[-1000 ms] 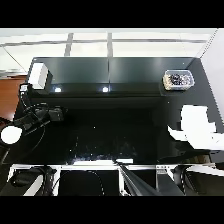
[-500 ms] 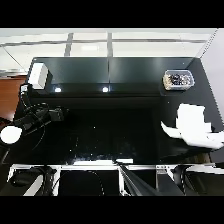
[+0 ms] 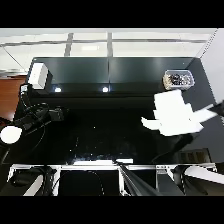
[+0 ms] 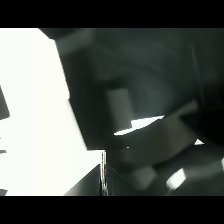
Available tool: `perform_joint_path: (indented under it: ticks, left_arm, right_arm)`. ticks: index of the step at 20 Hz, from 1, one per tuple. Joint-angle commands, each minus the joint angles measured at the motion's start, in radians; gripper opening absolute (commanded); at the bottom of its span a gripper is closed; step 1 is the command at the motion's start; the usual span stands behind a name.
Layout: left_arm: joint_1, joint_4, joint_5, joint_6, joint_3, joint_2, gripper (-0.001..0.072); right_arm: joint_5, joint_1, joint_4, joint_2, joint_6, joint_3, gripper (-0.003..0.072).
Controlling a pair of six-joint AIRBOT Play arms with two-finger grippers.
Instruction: Fold the box and place the chain.
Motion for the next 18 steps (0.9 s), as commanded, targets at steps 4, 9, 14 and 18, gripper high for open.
perform_joint_path:
  ticks: [4, 9, 14, 18]
  left_arm:
    - [-0.001, -0.014, -0.006, 0.001, -0.005, -0.002, 0.0703]
    - [-0.001, -0.042, -0.014, 0.011, -0.005, -0.027, 0.0703]
    - [-0.053, -0.141, 0.038, 0.084, -0.002, -0.141, 0.0703]
    - [-0.021, -0.294, -0.157, 0.179, 0.160, -0.373, 0.0701]
  right_arm:
    - [-0.389, 0.398, 0.394, 0.351, -0.005, -0.315, 0.0014]
    - [-0.827, 0.816, 0.617, 0.509, -0.005, -0.665, 0.0014]
    - [-1.122, 1.205, 0.675, 0.506, -0.004, -0.787, 0.0014]
    - [-1.205, 1.295, 0.675, 0.505, -0.003, -0.801, 0.0014]
